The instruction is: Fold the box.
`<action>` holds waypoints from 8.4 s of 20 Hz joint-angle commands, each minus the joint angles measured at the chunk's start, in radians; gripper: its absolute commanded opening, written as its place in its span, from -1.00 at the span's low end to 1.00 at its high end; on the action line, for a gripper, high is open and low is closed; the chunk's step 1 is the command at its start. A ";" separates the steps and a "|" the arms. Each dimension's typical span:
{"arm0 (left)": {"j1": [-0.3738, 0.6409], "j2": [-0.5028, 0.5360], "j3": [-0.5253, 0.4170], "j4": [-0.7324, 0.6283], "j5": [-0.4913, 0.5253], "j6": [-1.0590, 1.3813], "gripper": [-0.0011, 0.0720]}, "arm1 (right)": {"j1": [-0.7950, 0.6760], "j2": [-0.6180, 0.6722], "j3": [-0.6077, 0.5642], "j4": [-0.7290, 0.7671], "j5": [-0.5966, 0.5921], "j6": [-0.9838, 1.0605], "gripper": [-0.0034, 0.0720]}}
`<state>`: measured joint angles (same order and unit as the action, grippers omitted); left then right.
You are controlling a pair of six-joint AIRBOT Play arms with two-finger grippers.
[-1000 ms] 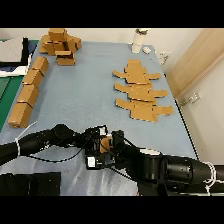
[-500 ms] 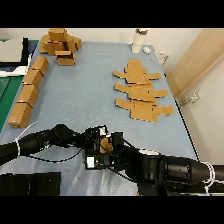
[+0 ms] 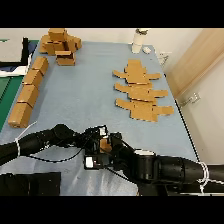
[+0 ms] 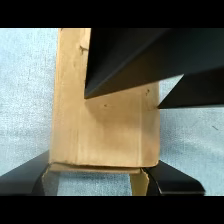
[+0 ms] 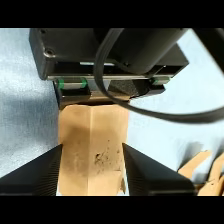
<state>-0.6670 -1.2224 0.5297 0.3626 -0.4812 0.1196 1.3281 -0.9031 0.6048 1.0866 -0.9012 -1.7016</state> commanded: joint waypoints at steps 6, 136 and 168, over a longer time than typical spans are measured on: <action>0.000 0.000 0.001 0.000 0.000 0.000 0.34 | 0.001 -0.014 0.001 -0.024 -0.010 0.002 0.07; 0.000 0.000 0.001 0.000 0.000 0.000 0.34 | -0.135 0.205 -0.299 -0.163 0.579 1.918 -0.90; 0.000 0.000 0.001 0.000 0.000 0.000 0.34 | -0.119 0.299 -0.093 -0.097 -0.397 1.535 -0.90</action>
<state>-0.6670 -1.2228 0.5301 0.3626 -0.4812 0.1192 1.2156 -0.6170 0.4854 0.9836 -1.0599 -0.0998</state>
